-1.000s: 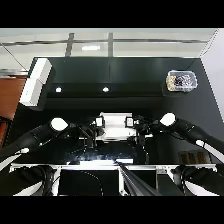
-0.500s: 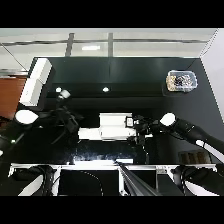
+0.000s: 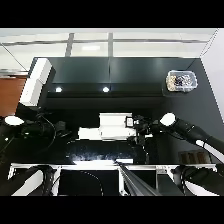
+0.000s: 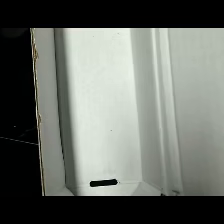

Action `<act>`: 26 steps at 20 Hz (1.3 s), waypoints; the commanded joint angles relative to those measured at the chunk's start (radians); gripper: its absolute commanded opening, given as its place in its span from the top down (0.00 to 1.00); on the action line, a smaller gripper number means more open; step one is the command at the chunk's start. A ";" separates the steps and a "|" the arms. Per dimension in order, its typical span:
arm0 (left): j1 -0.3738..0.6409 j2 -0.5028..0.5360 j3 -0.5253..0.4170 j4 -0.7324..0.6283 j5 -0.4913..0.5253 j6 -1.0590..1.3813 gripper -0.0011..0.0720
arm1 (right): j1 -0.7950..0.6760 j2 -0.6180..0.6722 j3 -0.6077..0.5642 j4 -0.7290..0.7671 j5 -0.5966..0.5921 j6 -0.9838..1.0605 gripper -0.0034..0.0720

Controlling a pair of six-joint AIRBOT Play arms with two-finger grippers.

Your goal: Fold the box and place the chain.

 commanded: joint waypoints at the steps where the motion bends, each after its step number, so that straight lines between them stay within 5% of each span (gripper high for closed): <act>1: -0.060 -0.145 -0.010 -0.124 -0.025 -0.001 0.95 | 0.001 -0.001 -0.001 0.000 0.000 0.000 0.30; 8: -0.302 -0.245 0.043 -0.279 0.079 0.086 0.95 | 0.001 -0.001 -0.001 0.000 0.000 0.000 0.30; 13: -0.322 -0.245 0.094 -0.305 0.020 0.148 0.92 | 0.001 -0.001 -0.001 0.000 0.000 0.000 0.30; 17: -0.322 -0.245 0.146 -0.305 -0.069 0.165 0.03 | 0.001 -0.001 -0.001 0.000 0.000 0.000 0.30; 21: -0.347 -0.238 0.217 -0.294 -0.159 0.154 0.02 | 0.001 -0.001 -0.001 0.000 0.000 0.000 0.30; 26: -0.544 -0.218 0.260 -0.160 0.064 -0.077 0.02 | 0.001 -0.001 -0.001 0.000 0.000 0.000 0.30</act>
